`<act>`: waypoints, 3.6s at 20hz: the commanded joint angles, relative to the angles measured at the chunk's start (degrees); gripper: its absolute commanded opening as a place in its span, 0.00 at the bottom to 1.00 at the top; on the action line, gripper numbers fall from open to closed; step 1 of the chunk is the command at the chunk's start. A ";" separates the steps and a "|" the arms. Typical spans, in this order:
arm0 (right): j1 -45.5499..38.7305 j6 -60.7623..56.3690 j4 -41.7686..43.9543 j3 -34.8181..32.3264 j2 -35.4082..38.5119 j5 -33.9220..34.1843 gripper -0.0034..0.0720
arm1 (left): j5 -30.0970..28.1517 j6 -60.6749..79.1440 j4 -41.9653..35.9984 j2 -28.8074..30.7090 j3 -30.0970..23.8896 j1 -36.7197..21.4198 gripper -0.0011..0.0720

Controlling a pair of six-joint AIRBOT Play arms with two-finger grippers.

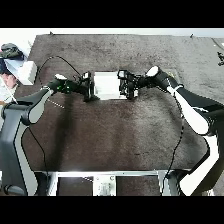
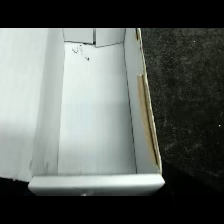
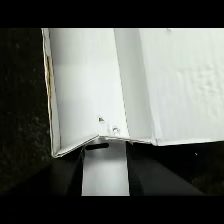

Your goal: Fold the box and place the chain.

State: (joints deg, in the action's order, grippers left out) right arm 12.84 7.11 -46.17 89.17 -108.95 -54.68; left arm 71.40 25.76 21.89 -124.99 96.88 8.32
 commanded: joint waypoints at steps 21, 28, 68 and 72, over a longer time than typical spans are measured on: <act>0.13 -1.97 2.34 0.00 -2.01 -0.20 0.50 | -0.04 0.00 -0.02 -0.02 0.02 -0.02 0.66; -5.18 -17.81 2.03 0.00 3.21 -4.92 0.18 | -0.07 0.02 -0.02 -0.02 0.02 -0.02 0.66; -8.04 -64.24 11.52 0.46 -0.59 -11.39 0.54 | -0.07 0.02 -0.02 -0.02 0.02 -0.02 0.66; -7.06 -64.37 11.93 1.07 -0.59 -11.39 0.54 | -0.02 0.00 -0.02 -0.02 0.02 -0.02 0.66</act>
State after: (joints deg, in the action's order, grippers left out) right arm 5.37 -56.84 -34.72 89.60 -109.51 -65.98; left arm 71.35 25.78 21.85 -124.97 96.88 8.32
